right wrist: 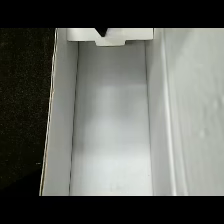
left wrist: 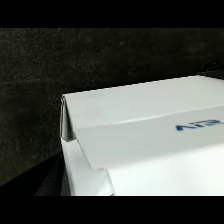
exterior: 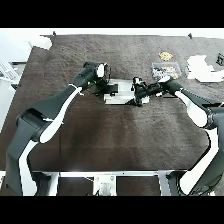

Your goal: Fold the box and place the chain.

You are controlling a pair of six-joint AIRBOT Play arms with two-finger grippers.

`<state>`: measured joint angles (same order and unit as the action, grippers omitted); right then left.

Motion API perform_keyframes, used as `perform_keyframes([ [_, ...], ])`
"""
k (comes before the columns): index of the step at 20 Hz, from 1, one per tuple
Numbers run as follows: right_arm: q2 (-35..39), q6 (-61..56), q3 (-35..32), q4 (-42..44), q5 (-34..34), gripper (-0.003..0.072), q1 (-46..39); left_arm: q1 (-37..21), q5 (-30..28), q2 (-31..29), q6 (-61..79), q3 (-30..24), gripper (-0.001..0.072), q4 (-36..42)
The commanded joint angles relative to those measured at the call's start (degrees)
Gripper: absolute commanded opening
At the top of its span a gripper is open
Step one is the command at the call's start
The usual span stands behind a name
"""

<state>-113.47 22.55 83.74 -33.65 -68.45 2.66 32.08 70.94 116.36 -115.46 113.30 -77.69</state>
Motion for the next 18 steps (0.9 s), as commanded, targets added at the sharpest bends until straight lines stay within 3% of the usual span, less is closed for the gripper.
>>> perform_keyframes([
  [1,-0.02,-0.02,-0.02,0.00,-0.02,0.0571,0.02,0.42,2.67,2.21,-1.11,2.47,0.0527,-0.42],
  [17,-0.02,0.00,-0.02,0.00,-0.02,0.0571,0.02,0.46,3.65,4.39,-1.05,3.56,0.0526,-3.15],
  [18,-0.02,-0.02,-0.02,0.00,-0.02,0.0571,0.02,0.46,3.63,4.39,-1.05,3.56,0.0481,-3.21],
])
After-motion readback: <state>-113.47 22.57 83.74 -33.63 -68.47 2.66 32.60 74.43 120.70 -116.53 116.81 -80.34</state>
